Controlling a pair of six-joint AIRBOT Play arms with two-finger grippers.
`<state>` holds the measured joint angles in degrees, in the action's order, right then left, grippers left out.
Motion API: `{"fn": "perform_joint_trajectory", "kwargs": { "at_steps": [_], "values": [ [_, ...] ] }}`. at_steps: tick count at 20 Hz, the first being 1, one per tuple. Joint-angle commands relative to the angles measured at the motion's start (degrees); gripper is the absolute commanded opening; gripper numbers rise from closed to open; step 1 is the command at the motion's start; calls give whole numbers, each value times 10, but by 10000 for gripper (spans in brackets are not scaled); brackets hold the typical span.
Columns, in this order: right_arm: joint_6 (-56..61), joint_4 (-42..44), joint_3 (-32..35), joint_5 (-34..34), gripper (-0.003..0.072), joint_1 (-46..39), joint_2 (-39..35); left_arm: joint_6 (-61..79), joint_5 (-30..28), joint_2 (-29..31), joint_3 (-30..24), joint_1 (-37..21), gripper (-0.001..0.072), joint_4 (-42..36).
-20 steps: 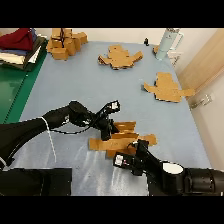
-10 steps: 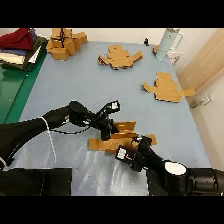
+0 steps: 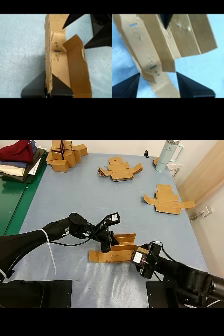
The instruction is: Fold the box.
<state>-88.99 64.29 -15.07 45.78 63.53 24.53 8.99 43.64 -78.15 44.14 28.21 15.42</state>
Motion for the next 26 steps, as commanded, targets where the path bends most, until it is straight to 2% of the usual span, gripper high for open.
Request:
{"fn": "perform_joint_trajectory", "kwargs": {
  "at_steps": [1, 6, 10, 12, 15, 18, 26],
  "values": [
    [-183, 134, 4, -57, 720, -94, -7, 0, 0, 0, 0, 0, 15, 0],
    [-382, 314, 2, -123, 720, -212, 34, 0, 0, 0, 0, 0, 15, 0],
    [-539, 460, -9, -119, 720, -288, 70, 0, 0, 0, 0, 0, 15, 0],
    [-600, 503, -27, -89, 720, -318, 98, 0, 0, 0, 0, 0, 15, 0],
    [-675, 554, -56, -23, 720, -361, 155, 0, 0, 0, 0, 0, 15, 0],
    [-750, 594, -65, 10, 720, -389, 202, 0, 0, 0, 0, 0, 15, 0],
    [-819, 603, -65, -22, 720, -389, 262, 0, 0, 0, 0, 0, 15, 0]
  ]
}}
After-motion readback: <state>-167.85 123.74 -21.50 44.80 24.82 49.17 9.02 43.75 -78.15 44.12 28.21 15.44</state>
